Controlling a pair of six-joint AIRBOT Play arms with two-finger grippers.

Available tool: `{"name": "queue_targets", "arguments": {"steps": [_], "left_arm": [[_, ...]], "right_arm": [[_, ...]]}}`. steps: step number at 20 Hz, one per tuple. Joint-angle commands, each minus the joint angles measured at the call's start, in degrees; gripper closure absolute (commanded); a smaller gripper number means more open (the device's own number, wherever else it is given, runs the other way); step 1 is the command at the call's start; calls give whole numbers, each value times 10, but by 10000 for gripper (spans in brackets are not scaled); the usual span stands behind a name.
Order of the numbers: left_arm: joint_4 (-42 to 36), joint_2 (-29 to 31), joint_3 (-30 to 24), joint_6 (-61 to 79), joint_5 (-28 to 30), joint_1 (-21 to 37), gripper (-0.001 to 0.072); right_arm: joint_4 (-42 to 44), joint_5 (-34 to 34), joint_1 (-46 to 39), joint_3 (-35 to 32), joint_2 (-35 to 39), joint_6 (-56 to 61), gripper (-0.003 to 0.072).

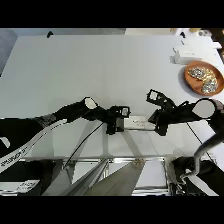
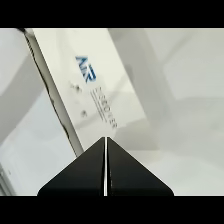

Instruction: Fold the box and place the chain.

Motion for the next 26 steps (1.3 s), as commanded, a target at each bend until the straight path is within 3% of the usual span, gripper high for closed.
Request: {"name": "queue_targets", "arguments": {"steps": [1,20,26], "left_arm": [[0,0,0,0,0,0,438],[0,0,0,0,0,0,438],[0,0,0,0,0,0,438]], "right_arm": [[-22,28,-22,-7,-3,4,672],[-31,2,-21,-72,-5,-3,675],[87,-27,-21,-18,2,-9,672]]}}
